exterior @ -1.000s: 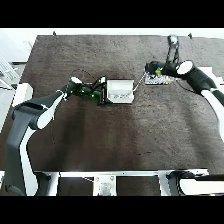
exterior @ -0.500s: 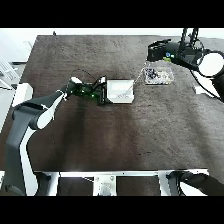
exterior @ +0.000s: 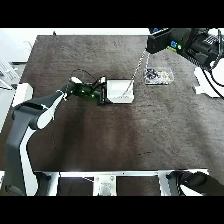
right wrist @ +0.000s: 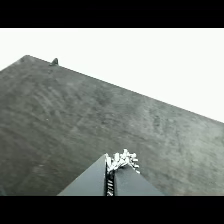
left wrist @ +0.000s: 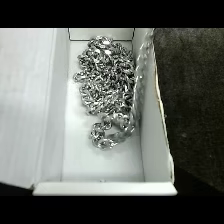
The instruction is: Fold the box and place the chain.
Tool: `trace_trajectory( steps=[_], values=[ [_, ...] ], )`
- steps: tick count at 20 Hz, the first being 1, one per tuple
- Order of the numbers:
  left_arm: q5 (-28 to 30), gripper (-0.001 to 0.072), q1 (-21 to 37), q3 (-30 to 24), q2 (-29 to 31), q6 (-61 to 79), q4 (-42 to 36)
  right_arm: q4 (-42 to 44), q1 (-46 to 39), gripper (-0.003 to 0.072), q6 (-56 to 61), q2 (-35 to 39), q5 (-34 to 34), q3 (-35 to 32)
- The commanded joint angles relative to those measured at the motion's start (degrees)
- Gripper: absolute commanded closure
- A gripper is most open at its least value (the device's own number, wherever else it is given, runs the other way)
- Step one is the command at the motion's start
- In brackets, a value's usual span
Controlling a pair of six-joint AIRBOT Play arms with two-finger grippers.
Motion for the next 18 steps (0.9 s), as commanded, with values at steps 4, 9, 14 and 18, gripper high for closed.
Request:
trace_trajectory(
  steps=[4, 9, 14, 18],
  values=[
    [0.0, 0.0359, 0.0, 0.0, 0.0, 0.0, 0.0, -1.0, 2.3, 0.0685, 2.3, -0.3, -2.0, 0.3],
    [-0.1, 0.0359, 0.0, 0.0, 0.0, 0.0, 0.0, -0.9, 3.2, 0.0684, 5.4, -2.9, -0.6, -2.2],
    [-0.1, 0.0359, 0.0, 0.0, 0.0, 0.0, 0.0, -0.9, 3.2, 0.0684, 10.1, -8.1, -0.9, -6.4],
    [-0.1, 0.0359, 0.0, 0.0, 0.0, 0.0, 0.0, -0.4, 3.3, 0.0684, 14.1, -13.6, -1.9, -8.2]
  ],
)
